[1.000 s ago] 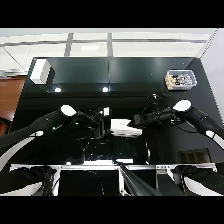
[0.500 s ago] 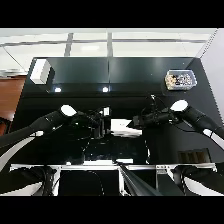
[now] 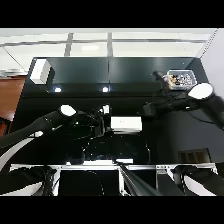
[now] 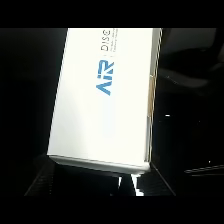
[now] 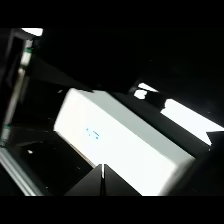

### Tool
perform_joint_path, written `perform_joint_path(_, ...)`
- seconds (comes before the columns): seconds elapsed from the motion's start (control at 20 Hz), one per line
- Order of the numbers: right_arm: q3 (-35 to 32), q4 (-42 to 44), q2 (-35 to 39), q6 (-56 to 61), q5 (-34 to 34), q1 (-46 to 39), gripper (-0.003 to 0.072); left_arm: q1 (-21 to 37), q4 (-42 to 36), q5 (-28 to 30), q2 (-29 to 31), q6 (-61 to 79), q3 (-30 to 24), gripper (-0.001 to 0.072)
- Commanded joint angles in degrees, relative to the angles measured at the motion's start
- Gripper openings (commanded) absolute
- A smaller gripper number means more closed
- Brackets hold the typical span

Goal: Fold the box and place the chain.

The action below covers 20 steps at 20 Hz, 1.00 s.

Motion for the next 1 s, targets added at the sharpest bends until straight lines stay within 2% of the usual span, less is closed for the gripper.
perform_joint_path(0.0,3.34,-5.60,5.38,1.77,2.97,-7.10,0.0013,0.09,0.02,0.87,2.95,-0.48,0.07,0.0582)
perform_joint_path(0.05,3.34,-6.40,6.21,1.77,4.31,-9.33,0.0014,0.11,0.33,0.81,4.26,-0.57,0.07,0.0716)
perform_joint_path(0.2,3.32,-9.05,7.26,1.75,7.98,-15.19,0.0014,0.07,0.20,-0.98,8.74,-2.95,0.57,0.0713)
perform_joint_path(0.35,3.26,-9.77,7.26,1.70,7.37,-17.38,0.0014,-1.01,0.22,-2.69,8.00,-9.70,4.35,0.0711)
perform_joint_path(0.45,3.26,-9.90,7.26,1.70,5.66,-17.40,0.0014,-2.64,0.26,-2.91,3.76,-13.22,9.14,0.0711)
perform_joint_path(0.7,3.26,-10.32,7.26,1.22,4.83,-17.40,0.0013,-5.55,3.63,-6.47,-12.17,-21.64,24.11,0.0712)
perform_joint_path(0.8,3.26,-11.28,7.26,1.07,4.85,-17.40,0.0014,-5.77,6.29,-10.25,-15.39,-25.51,27.06,0.0712)
perform_joint_path(0.95,3.26,-12.07,7.26,0.85,4.83,-17.40,0.0014,-6.16,9.66,-15.04,-16.98,-26.03,28.17,0.0712)
